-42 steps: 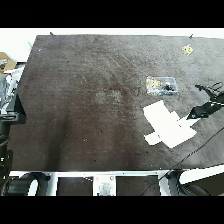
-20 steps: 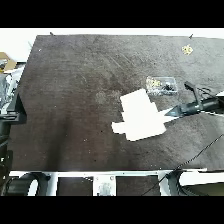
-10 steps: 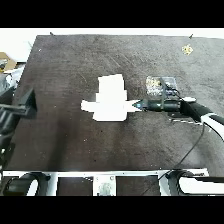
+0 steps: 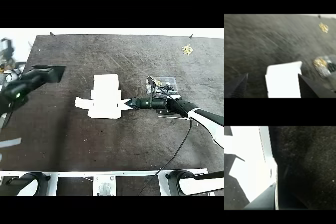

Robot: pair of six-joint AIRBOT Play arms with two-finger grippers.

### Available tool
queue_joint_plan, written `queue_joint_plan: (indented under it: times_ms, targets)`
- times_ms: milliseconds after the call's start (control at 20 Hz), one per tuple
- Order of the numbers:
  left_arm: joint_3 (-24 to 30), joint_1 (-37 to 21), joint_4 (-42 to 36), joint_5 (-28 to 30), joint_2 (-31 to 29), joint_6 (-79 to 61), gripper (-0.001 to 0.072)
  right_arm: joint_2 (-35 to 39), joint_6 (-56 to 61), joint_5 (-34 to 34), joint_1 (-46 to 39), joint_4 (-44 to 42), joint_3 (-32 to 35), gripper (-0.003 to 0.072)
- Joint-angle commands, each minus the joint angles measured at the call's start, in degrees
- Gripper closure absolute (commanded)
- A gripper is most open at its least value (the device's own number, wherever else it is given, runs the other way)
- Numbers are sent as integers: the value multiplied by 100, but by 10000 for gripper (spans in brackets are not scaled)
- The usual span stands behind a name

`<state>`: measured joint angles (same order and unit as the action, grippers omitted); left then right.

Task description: Fold the box and place the chain.

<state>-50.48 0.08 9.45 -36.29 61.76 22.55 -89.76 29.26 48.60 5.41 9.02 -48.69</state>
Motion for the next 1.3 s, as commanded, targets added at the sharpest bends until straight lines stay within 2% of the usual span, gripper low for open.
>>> queue_joint_plan:
  times_ms: [0,100,200,500,700,850,900,1100,1250]
  targets:
    - [-1572,-2,1692,-1770,1600,1615,10,-24,-146,-107,28,76,-13,685]
    - [-2402,-2,2352,-2452,2295,2297,10,-24,-278,-107,26,85,-11,685]
    - [-3112,0,2636,-3174,2905,2634,10,-24,-387,-107,28,83,-11,685]
    - [-4684,243,3342,-4658,4461,3161,10,-24,-426,-105,28,232,-13,684]
    - [-5462,501,3342,-4848,5191,3147,11,-24,-529,-103,28,234,-13,685]
    - [-5751,501,3309,-4966,5508,3139,17,-24,-533,-94,28,232,-13,684]
    - [-5742,501,3298,-4970,5574,3095,59,-24,-533,-92,28,229,-13,684]
    - [-5744,566,2647,-4951,5845,2789,59,-24,-555,-85,28,232,-13,684]
    - [-5746,678,2588,-4841,6024,2750,59,-24,-553,-83,28,229,-63,684]
